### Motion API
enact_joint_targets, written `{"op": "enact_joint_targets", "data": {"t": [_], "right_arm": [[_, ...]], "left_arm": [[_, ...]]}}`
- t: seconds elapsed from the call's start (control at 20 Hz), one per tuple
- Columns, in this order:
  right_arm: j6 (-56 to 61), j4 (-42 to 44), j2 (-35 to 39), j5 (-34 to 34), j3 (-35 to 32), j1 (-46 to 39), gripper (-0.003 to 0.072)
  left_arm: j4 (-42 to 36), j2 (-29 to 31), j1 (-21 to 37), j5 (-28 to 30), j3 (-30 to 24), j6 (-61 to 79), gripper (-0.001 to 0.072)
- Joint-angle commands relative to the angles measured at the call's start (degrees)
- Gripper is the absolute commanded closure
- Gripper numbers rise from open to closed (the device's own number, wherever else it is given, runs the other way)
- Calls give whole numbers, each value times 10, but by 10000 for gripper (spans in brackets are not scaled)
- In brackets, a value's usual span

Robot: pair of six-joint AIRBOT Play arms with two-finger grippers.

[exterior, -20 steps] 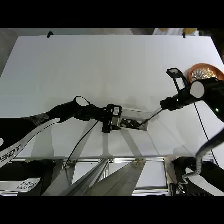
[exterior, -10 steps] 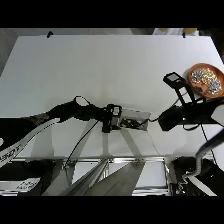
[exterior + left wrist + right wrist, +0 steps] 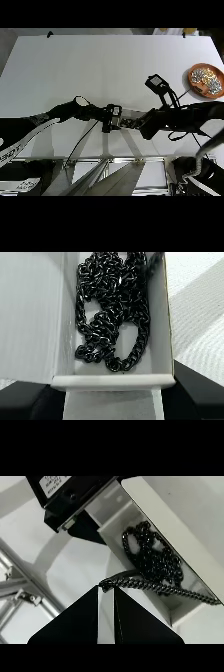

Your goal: Fold the box and place the chain.

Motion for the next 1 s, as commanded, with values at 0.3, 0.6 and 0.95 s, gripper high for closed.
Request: {"op": "enact_joint_targets", "data": {"t": [0.3, 0.6, 0.95], "right_arm": [[44, -65, -80, -51, 10, 4, 498], [43, -105, -77, -52, 69, -132, 499], [43, -170, -156, -3, 31, -277, 535]], "left_arm": [[0, 0, 0, 0, 0, 0, 695], [0, 0, 0, 0, 0, 0, 695], [0, 0, 0, 0, 0, 0, 695]]}}
